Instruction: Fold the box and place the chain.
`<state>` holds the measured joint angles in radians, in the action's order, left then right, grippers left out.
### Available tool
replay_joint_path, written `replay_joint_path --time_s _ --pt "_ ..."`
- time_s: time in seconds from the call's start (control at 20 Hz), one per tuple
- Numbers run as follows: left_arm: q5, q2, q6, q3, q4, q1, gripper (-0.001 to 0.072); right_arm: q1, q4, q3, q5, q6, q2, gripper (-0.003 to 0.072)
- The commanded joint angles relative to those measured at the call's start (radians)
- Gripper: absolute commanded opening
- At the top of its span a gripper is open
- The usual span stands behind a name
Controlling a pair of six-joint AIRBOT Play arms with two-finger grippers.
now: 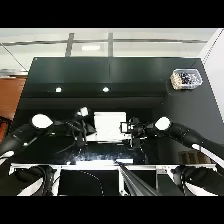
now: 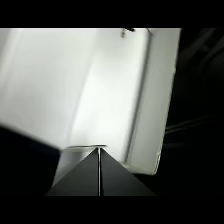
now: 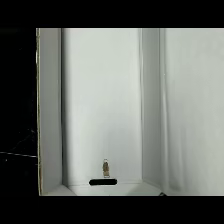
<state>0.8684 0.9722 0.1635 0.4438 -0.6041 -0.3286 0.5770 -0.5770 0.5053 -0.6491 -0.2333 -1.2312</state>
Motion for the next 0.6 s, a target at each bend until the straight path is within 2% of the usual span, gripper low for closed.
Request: replay_joint_path --time_s 0.0,0.1,0.15,0.2,0.3,0.4,0.55 --pt "0.129 -0.136 0.235 0.003 -0.065 0.208 0.0031 0.000 0.000 0.000 0.000 0.000 0.000 0.0529" --pt "0.142 -0.169 0.516 0.001 -0.156 0.380 0.0031 0.000 0.000 0.000 0.000 0.000 0.000 0.0529" --pt "0.144 -0.166 0.764 -0.001 -0.230 0.462 0.0031 0.000 0.000 0.000 0.000 0.000 0.000 0.0529" --pt "0.157 -0.160 0.971 -0.001 -0.299 0.521 0.0031 0.000 0.000 0.000 0.000 0.000 0.000 0.0529" --pt "0.187 -0.144 1.202 -0.008 -0.410 0.605 0.0032 0.000 0.000 0.000 0.000 0.000 0.000 0.0529" --pt "0.200 -0.126 1.256 -0.045 -0.385 0.629 0.0033 0.000 0.000 0.000 0.000 0.000 0.000 0.0529" --pt "0.216 -0.073 1.147 -0.106 -0.289 0.570 0.0035 0.000 0.000 0.000 0.001 0.001 0.000 0.0529"
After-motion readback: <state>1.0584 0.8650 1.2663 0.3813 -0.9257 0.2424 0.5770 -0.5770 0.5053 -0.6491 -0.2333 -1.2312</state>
